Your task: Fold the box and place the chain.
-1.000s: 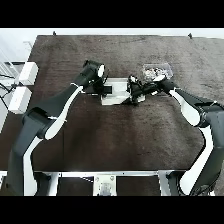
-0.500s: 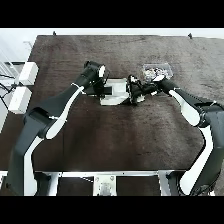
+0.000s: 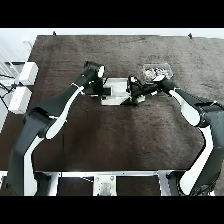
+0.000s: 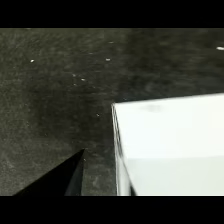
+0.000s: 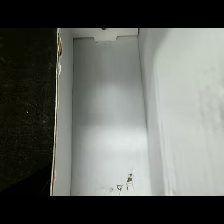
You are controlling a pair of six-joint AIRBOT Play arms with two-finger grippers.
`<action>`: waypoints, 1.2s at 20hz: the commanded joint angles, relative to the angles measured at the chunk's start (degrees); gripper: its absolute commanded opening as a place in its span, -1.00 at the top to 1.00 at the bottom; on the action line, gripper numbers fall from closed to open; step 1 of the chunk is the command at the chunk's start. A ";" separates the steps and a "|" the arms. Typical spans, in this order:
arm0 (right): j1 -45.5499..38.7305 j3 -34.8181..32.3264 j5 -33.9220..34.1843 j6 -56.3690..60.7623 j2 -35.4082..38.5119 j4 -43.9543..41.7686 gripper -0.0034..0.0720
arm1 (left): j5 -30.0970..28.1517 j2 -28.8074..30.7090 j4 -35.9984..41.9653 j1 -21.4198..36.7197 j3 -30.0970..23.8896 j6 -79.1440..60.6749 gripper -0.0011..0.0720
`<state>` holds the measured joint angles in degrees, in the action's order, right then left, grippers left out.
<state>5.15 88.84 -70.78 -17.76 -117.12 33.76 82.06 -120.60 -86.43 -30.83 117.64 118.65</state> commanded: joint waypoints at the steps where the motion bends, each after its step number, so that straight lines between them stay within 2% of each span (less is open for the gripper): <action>1: 0.02 -0.02 0.00 0.09 0.02 -0.28 -0.40 | -0.98 0.28 3.32 0.00 0.17 -2.16 0.10; 2: 0.02 -0.02 0.00 0.09 0.02 -0.28 -0.40 | -0.52 0.31 3.39 0.00 0.28 -2.45 0.09; 4: 0.02 -0.02 0.00 0.11 0.02 -0.28 -0.40 | 0.39 1.05 3.02 0.13 0.31 -4.28 -0.87; 9: 0.02 -0.02 0.00 0.11 0.02 -0.28 -0.40 | 1.11 6.69 2.86 2.10 0.52 -9.38 -0.89; 12: 0.02 -0.02 0.00 0.11 0.02 -0.28 -0.40 | 2.93 10.05 2.78 3.52 0.37 -20.81 -0.81; 15: 0.02 -0.02 0.02 0.09 0.02 -0.28 -0.40 | 4.15 10.99 2.71 4.63 0.37 -32.04 -0.81; 21: 0.02 -0.02 0.00 0.09 0.02 -0.28 -0.40 | 3.39 11.61 4.70 6.73 0.35 -41.27 -0.80; 22: 0.02 -0.02 0.02 0.09 0.02 -0.28 -0.40 | 1.75 12.61 6.27 7.30 -0.13 -42.77 -0.16; 23: 0.02 -0.02 0.00 0.11 0.02 -0.28 -0.40 | -0.83 14.10 8.13 8.04 -0.90 -43.85 0.62; 24: 0.02 -0.02 0.00 0.11 0.02 -0.28 -0.40 | -3.04 15.32 10.25 8.83 -1.44 -44.76 0.83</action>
